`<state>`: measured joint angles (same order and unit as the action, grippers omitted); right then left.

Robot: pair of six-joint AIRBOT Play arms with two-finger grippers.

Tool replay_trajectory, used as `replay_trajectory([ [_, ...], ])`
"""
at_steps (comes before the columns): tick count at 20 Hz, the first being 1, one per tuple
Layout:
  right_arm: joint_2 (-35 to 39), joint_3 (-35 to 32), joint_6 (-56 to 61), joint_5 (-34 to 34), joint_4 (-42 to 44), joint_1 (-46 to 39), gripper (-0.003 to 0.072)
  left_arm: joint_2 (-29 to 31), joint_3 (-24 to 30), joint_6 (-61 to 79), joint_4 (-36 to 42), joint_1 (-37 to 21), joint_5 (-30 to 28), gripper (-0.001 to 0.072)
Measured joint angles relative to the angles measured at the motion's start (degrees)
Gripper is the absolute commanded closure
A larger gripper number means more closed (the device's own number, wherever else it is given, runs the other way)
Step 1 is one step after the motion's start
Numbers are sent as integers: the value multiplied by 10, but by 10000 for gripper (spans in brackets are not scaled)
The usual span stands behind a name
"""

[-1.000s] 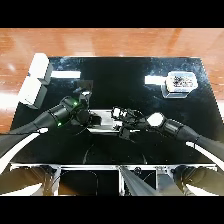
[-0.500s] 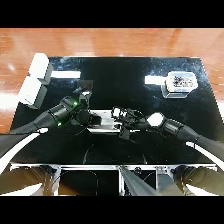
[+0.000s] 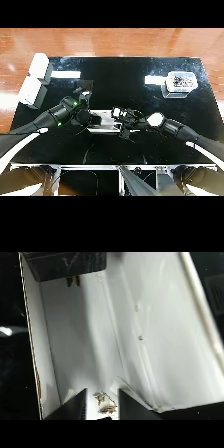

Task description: Fold the box and place the chain.

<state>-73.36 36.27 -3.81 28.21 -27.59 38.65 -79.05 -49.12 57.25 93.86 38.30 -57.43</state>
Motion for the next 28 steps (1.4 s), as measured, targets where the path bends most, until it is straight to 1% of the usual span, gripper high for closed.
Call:
replay_trajectory([
  [1,0,0,0,0,0,0,291,0,0,0,0,0,0,687],
  [6,0,0,1,0,0,0,290,0,0,0,1,0,0,687],
  [7,0,0,1,0,-1,0,297,0,0,0,1,0,0,687],
  [9,0,0,1,0,-1,0,333,0,0,0,1,0,0,686],
  [10,0,0,1,0,-1,0,514,0,0,0,1,0,0,687],
  [11,0,0,2,0,-2,0,609,0,0,0,1,0,0,686],
  [18,2,0,42,2,-2,-8,618,0,0,0,1,0,0,686],
  [23,24,0,130,11,-38,-58,617,0,0,0,2,0,0,687],
  [26,40,0,190,61,-58,-110,617,0,0,0,2,0,1,687],
  [28,46,0,250,103,-62,-148,617,0,0,0,1,0,1,687],
])
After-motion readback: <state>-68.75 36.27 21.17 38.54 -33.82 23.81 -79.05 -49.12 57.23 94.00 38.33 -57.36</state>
